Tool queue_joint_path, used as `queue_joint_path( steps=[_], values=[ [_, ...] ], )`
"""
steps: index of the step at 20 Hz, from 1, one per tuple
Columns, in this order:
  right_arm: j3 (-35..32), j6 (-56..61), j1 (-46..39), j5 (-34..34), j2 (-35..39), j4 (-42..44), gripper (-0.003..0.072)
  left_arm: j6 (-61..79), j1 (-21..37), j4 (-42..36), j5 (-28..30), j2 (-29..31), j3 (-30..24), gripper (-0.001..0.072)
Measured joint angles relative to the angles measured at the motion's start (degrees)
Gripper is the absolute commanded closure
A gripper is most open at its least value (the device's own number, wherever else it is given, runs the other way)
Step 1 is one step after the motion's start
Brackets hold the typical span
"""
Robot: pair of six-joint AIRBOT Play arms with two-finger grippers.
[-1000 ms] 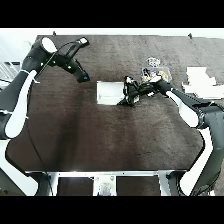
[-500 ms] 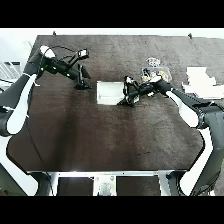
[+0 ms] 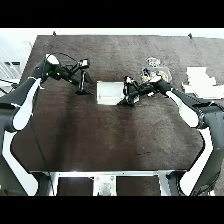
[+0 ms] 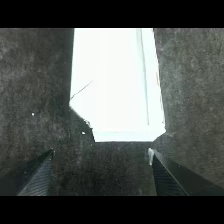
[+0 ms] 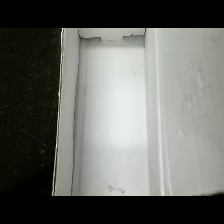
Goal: Fold the box and place the chain.
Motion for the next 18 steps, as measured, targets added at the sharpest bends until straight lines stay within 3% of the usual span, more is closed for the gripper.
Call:
queue_joint_path(
  steps=[9, 18],
  values=[
    [0.02, -0.02, 0.0, 0.0, 0.0, 0.02, 0.0201, 6.03, 2.97, -8.35, -2.29, -5.03, -0.13, -0.0011],
    [0.02, 0.0, 0.0, 0.0, 0.0, 0.0, 0.0201, 8.66, 1.66, -10.45, -4.96, -8.26, -0.13, -0.0011]
  ],
)
